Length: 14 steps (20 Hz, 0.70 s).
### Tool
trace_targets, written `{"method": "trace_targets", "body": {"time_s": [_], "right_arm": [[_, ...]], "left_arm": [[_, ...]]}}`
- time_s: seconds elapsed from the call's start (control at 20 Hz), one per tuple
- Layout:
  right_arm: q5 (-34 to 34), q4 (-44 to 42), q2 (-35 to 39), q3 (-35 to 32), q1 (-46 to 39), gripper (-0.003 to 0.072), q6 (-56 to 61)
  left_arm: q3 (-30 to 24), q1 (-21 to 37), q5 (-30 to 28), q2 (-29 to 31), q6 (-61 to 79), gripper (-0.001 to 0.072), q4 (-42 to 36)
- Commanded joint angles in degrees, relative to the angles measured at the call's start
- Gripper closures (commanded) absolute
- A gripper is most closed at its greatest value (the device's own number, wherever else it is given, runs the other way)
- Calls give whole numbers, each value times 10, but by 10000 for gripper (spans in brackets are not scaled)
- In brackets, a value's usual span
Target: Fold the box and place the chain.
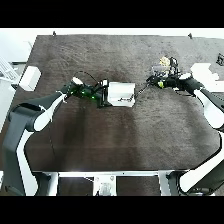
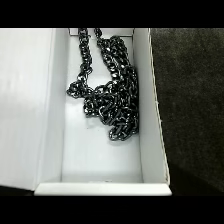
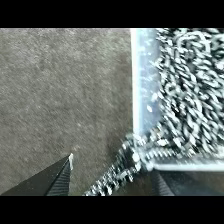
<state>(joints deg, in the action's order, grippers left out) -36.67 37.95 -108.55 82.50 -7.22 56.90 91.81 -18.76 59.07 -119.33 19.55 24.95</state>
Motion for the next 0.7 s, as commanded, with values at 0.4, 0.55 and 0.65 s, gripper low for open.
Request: {"method": "trace_targets", "body": {"time_s": [0.4,0.55,0.65], "right_arm": [[12,-30,-16,15,-7,613,-14],[10,-31,-15,15,-7,674,11],[-5,-31,-4,15,-7,675,29]], "left_arm": [[0,0,0,0,0,184,-1],[0,0,0,0,0,184,-1],[0,0,0,0,0,184,-1]]}}
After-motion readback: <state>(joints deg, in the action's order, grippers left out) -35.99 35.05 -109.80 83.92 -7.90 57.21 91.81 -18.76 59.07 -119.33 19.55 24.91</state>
